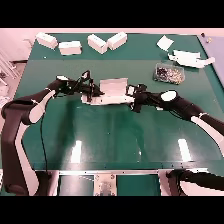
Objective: Fold the box and place the chain.
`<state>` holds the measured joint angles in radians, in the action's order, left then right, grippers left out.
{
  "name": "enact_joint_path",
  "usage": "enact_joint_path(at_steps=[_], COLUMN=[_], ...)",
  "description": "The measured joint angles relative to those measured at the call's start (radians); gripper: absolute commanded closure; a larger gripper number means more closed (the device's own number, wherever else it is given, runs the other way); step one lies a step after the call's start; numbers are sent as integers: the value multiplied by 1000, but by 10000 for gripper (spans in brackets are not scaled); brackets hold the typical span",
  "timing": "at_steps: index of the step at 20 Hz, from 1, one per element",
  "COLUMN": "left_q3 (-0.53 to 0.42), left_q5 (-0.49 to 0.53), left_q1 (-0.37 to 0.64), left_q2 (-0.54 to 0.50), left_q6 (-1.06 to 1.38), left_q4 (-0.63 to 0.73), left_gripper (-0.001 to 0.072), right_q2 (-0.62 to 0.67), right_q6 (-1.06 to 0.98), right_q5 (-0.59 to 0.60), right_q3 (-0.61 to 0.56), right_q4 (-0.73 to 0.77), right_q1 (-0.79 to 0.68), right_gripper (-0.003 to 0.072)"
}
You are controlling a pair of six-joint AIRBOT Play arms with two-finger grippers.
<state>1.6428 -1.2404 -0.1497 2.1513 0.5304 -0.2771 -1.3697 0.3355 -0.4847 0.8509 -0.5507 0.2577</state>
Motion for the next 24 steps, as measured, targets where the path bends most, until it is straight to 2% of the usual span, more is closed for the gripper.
enact_joint_path(at_steps=[9, 17, 24], left_q3=[0, 0, 0], left_q5=[-4, -14, -25], left_q1=[0, 0, 0], left_q2=[0, 0, 1], left_q6=[-5, -6, -8], left_q4=[0, -1, -2], left_gripper=[688, 689, 688], right_q2=[-71, -174, -274], right_q6=[203, 248, 251], right_q5=[-94, -246, -429], right_q3=[43, 154, 270], right_q4=[150, 170, 138], right_q1=[-74, -142, -205], right_gripper=[74, 73, 73])
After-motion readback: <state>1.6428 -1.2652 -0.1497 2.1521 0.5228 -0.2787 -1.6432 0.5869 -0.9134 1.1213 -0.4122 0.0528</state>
